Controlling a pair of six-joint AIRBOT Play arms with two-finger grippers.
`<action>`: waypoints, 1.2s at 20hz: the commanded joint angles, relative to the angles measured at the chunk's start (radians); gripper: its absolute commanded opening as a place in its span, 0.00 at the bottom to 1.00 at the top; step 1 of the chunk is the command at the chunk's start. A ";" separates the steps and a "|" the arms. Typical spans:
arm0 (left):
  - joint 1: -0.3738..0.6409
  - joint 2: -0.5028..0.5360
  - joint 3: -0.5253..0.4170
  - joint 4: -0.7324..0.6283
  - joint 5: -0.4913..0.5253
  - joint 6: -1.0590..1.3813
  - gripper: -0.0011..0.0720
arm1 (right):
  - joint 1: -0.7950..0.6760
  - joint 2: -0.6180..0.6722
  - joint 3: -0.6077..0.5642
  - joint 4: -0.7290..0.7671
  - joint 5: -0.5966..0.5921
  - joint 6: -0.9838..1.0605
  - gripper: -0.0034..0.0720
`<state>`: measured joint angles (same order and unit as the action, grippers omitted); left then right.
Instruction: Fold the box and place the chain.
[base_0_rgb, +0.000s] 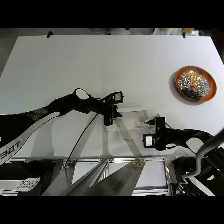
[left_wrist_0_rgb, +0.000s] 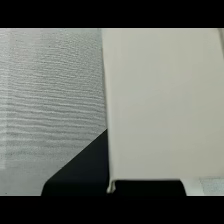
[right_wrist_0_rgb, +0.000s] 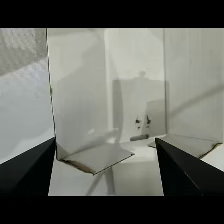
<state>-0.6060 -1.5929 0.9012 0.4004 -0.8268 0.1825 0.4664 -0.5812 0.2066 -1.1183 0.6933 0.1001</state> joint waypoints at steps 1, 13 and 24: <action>0.000 0.000 0.000 0.000 0.000 0.000 0.03 | 0.001 -0.056 0.051 0.002 0.003 0.000 0.95; 0.000 0.000 0.000 0.000 0.000 0.000 0.03 | -0.217 -0.192 0.222 0.146 0.156 -0.037 0.90; 0.000 0.000 0.000 0.000 0.000 0.000 0.03 | -0.277 -0.258 0.268 0.100 0.264 -0.017 0.90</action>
